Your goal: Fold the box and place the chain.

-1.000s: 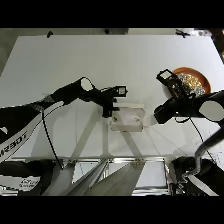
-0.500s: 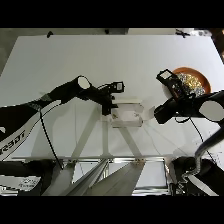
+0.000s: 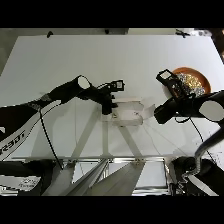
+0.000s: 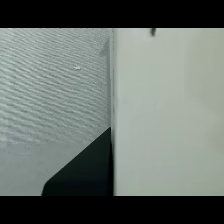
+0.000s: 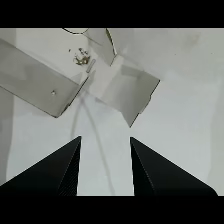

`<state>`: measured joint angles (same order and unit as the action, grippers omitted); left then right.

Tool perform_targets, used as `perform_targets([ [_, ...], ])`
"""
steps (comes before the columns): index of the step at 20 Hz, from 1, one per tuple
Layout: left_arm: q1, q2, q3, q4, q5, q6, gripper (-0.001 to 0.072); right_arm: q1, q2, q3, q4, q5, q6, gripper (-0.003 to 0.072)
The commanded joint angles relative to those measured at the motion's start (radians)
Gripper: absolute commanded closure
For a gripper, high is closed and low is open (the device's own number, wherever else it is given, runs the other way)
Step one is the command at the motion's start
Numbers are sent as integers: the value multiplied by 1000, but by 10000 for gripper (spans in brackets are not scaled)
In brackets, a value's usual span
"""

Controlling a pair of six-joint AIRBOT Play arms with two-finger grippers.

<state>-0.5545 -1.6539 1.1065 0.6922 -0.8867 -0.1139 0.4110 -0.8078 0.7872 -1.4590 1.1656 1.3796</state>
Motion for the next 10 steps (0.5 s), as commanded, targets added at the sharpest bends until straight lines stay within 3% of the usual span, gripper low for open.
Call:
perform_targets([
  [1, 1, -1, 1, 27, -22, -3, 698, 0, -1, 1, 0, 0, -2, 346],
  [10, 1, -1, 1, 27, -30, -3, 696, 0, -1, 1, 3, 2, -1, 346],
])
